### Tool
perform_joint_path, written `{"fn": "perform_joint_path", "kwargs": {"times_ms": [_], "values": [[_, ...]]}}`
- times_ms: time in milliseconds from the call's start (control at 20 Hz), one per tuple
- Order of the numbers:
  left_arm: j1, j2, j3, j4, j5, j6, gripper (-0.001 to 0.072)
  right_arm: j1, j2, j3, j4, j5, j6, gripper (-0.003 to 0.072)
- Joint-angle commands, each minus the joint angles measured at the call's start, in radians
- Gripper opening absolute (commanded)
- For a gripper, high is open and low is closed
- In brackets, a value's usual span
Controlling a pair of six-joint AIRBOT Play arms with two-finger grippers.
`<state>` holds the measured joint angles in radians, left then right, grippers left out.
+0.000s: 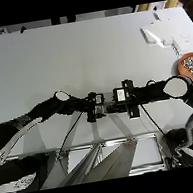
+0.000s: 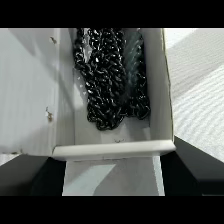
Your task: Fold the box and place the chain.
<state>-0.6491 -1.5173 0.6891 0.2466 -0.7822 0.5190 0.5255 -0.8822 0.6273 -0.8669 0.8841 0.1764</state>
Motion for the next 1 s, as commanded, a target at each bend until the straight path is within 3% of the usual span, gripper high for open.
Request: {"fn": "perform_joint_path", "kwargs": {"times_ms": [0,250,400,650,950], "values": [[-0.001,0.0,0.0,0.0,0.0,0.0,0.0321,-0.014,0.007,0.002,-0.074,0.005,0.008,0.022],[-0.001,0.0,0.0,0.0,0.0,0.0,0.0321,-0.204,0.15,0.002,-0.208,0.25,-0.013,0.022],[-0.001,0.0,0.0,0.0,0.0,0.0,0.0321,-0.33,0.15,-0.001,-0.264,0.388,-0.058,0.0196],[-0.001,0.0,0.0,0.0,0.0,0.0,0.0321,-0.397,0.108,-0.109,-0.249,0.305,-0.224,0.0199],[-0.001,0.0,0.0,0.0,0.0,0.0,0.0321,-0.397,-0.045,-0.175,-0.066,0.173,-0.345,0.023]]}}
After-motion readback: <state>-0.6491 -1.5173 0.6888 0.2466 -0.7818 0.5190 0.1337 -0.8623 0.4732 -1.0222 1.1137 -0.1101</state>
